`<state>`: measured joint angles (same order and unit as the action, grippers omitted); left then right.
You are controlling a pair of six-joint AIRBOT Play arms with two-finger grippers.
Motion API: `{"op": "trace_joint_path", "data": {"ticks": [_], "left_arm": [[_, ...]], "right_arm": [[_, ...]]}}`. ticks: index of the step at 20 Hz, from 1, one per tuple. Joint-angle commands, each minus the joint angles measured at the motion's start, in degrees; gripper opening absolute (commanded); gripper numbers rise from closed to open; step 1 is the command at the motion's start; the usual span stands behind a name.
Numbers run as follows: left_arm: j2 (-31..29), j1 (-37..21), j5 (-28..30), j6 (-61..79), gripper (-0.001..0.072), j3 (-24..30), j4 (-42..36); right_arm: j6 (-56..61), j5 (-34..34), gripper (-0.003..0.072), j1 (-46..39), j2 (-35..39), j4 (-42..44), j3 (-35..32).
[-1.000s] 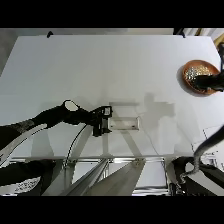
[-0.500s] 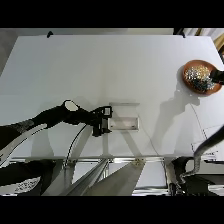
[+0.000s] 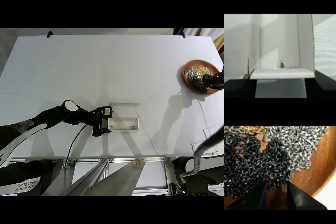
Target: Fold the box and place the chain.
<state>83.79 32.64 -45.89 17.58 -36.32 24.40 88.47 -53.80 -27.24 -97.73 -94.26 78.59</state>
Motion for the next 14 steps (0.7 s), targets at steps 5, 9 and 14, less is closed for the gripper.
{"op": "trace_joint_path", "data": {"ticks": [5,9,14], "left_arm": [[-0.02,-0.04,0.02,0.0,0.0254,0.0,0.02],[-0.02,-0.04,0.02,0.0,0.0254,0.0,0.04],[-0.02,-0.04,0.02,0.0,0.0254,0.0,0.02]], "right_arm": [[-0.02,3.08,0.0178,-0.02,-1.2,0.42,0.11],[-0.07,3.67,0.0178,-0.02,-1.73,0.39,0.11],[-0.09,3.32,0.0014,-0.02,-3.23,0.59,0.11]]}}
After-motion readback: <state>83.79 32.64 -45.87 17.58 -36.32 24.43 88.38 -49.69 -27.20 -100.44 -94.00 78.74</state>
